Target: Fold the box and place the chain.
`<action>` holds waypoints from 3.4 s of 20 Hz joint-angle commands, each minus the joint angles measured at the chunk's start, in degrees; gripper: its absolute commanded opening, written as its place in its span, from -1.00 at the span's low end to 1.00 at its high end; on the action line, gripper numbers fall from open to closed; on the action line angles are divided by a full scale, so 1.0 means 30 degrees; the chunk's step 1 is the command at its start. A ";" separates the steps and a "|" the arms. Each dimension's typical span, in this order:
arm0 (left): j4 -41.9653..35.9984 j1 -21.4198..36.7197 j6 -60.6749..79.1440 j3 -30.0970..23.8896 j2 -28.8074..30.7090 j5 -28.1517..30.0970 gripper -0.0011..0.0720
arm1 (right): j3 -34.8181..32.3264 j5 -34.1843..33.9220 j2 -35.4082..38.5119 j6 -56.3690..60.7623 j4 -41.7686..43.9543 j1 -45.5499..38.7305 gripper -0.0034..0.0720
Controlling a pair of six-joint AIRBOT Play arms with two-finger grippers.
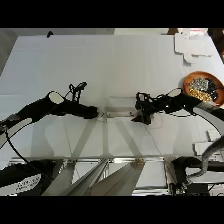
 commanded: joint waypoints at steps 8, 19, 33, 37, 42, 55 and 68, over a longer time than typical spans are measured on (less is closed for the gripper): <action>-0.1690 0.0022 0.1260 -0.0015 0.0168 -0.0984 -0.29 | 0.0007 0.0000 -0.0015 0.0007 0.0000 0.0015 0.23; -0.4874 -0.0022 0.2557 -0.0015 0.0568 -0.0831 0.00 | 0.0007 0.0000 -0.0015 0.0007 0.0000 0.0015 0.23; -0.3206 0.0095 0.2339 -0.0015 0.0576 -0.0962 -0.01 | 0.0007 0.0000 -0.0015 0.0007 0.0000 0.0015 0.23; -0.3206 0.0102 0.2339 -0.0015 0.0583 -0.0976 -0.01 | 0.0007 0.0000 -0.0015 0.0007 0.0000 0.0015 0.23; -0.3206 0.0102 0.2339 -0.0015 0.0583 -0.1027 -0.01 | 0.0007 0.0000 -0.0015 0.0007 0.0000 0.0015 0.23; -0.4146 0.0517 0.2397 -0.0022 0.0583 -0.1603 0.00 | 0.0007 0.0000 -0.0015 0.0007 0.0000 0.0015 0.23; -0.4670 -0.1129 0.2397 -0.0022 0.0583 0.0896 0.00 | 0.0007 0.0000 -0.0015 0.0007 0.0000 0.0015 0.23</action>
